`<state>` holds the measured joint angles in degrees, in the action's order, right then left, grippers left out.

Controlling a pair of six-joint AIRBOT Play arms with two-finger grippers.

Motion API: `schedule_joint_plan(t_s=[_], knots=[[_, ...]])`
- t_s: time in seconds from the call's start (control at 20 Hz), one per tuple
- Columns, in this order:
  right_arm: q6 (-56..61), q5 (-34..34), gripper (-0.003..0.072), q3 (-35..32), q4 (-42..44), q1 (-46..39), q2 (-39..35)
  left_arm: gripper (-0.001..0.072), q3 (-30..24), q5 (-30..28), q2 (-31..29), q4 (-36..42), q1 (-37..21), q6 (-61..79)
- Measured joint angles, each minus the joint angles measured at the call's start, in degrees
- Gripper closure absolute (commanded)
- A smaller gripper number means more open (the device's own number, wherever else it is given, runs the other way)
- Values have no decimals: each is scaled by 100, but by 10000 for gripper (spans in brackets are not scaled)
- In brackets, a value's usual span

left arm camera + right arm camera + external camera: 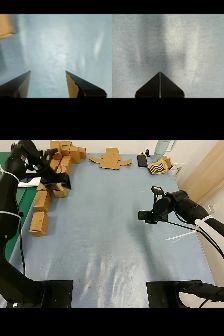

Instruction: Fold the box.

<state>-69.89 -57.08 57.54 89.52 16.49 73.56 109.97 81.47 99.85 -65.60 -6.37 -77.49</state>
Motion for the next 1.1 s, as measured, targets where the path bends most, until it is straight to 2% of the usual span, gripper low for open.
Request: schedule_joint_plan(t_s=[0.15, 0.35, 0.5, 0.7, 0.8, 0.9, 1.1], knots=[[0, 0, 680, 0, 0, 0, 2, 7, -229, 343, -321, 302, 533, 98], [0, 0, 680, 0, 2, 2, 2, 8, -1086, 404, -719, 442, 1241, 66], [0, -2, 680, 0, 0, 0, 2, 8, -2181, 55, -1237, 503, 1655, 7], [-2, 0, 680, 0, -2, 0, 2, 8, -3834, -719, -2124, 743, 2052, -35], [-2, 2, 680, 0, 7, 4, 4, 8, -4389, -1123, -2437, 918, 2194, -33], [-2, 0, 680, 0, 0, 0, 2, 8, -4699, -1353, -2616, 1034, 2330, -28], [0, -2, 680, 0, 0, 0, 2, 8, -4944, -1556, -2754, 1134, 2557, -11]])
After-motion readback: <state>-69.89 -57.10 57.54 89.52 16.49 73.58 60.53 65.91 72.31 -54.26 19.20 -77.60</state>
